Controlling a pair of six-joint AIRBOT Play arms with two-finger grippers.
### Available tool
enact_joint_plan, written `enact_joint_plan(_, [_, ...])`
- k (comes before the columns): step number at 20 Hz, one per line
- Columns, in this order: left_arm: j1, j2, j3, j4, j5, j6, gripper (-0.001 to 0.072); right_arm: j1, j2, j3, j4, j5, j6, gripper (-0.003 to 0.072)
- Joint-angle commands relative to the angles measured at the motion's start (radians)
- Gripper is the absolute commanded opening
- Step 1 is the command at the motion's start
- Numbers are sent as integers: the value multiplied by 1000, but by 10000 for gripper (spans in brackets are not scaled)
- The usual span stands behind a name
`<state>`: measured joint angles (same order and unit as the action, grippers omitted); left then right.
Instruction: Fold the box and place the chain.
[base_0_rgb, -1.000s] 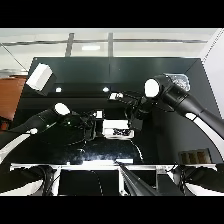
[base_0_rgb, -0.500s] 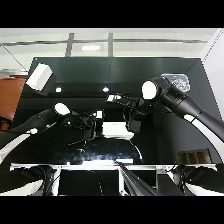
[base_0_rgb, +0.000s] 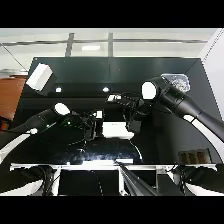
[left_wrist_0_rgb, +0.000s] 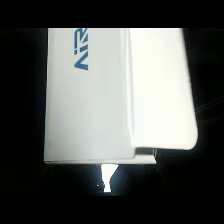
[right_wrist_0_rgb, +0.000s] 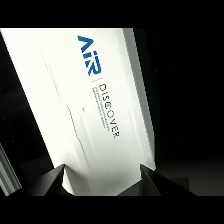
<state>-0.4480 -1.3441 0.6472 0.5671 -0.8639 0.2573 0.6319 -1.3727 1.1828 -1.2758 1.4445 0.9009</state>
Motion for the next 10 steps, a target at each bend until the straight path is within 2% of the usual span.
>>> enact_joint_plan(1, [0, 0, 0, 0, 0, 0, 492, 0, 5, 0, -8, 32, 1, 549])
enact_joint_plan(7, [0, 0, 0, 0, 0, 0, 492, 0, 63, -3, -7, 48, 2, 548])
enact_joint_plan(10, [0, 0, 0, 0, 1, -1, 492, -4, 65, -43, -5, 42, 5, 547])
